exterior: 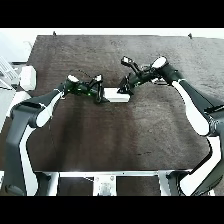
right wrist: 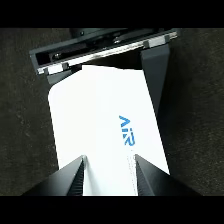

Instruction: Fold the box and place the chain.

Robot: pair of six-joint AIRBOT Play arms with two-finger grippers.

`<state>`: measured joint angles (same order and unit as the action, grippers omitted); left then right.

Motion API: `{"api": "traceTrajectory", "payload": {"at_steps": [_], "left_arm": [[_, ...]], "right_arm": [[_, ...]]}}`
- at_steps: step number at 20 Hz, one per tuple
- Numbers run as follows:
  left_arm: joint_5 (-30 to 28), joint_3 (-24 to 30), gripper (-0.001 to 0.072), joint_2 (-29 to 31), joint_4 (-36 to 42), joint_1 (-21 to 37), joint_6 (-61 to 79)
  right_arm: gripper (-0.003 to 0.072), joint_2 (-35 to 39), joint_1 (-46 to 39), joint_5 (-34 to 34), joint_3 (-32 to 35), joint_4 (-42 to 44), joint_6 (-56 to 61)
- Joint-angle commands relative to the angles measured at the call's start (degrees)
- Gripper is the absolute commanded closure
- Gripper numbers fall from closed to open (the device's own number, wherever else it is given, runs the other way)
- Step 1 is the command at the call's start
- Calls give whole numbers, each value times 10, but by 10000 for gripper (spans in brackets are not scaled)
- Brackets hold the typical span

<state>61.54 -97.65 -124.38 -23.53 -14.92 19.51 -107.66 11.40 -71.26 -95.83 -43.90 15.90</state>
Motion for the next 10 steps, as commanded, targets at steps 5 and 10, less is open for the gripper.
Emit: {"api": "traceTrajectory", "payload": {"at_steps": [5,10], "left_arm": [[0,0,249,0,0,0,0],[0,0,248,0,0,0,0]], "right_arm": [[292,0,3,38,0,-5,-1],[292,2,3,44,-8,10,1]]}}
